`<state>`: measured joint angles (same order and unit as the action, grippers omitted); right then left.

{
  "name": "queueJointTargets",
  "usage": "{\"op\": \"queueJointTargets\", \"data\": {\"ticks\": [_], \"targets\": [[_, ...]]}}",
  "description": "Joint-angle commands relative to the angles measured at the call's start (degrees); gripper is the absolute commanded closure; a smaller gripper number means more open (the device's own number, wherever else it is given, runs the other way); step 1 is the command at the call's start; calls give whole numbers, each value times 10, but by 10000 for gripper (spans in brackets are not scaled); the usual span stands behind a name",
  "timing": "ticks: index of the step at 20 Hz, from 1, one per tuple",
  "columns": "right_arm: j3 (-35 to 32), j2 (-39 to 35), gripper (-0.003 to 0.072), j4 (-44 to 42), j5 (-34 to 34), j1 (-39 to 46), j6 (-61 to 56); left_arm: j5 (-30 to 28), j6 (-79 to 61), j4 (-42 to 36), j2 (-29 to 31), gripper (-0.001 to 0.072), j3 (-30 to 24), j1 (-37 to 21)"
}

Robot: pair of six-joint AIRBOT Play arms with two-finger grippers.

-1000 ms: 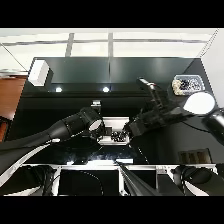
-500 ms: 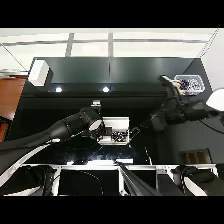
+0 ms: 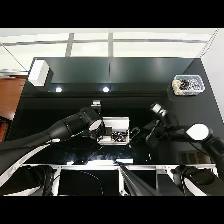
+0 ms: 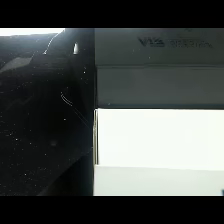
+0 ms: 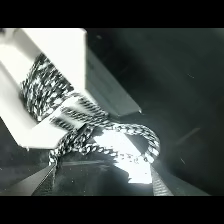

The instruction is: Fold the box and place the chain.

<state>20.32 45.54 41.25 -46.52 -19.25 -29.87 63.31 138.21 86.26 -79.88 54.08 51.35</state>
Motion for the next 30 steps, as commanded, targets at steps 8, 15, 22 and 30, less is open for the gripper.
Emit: {"op": "queueJointTargets", "data": {"ticks": [8, 15, 22, 30], "targets": [[-18, 94, -30, -46, 125, -123, 266, -1, 0, 0, 0, 680, 0, 0], [-17, 135, -29, -134, 115, -123, 386, -1, 0, 0, 0, 680, 0, 0], [-17, 136, -21, -132, 116, -123, 385, -1, 0, 0, 0, 680, 0, 0], [-17, 136, -16, -110, 102, -123, 374, -1, 0, 0, 0, 680, 0, 0]]}}
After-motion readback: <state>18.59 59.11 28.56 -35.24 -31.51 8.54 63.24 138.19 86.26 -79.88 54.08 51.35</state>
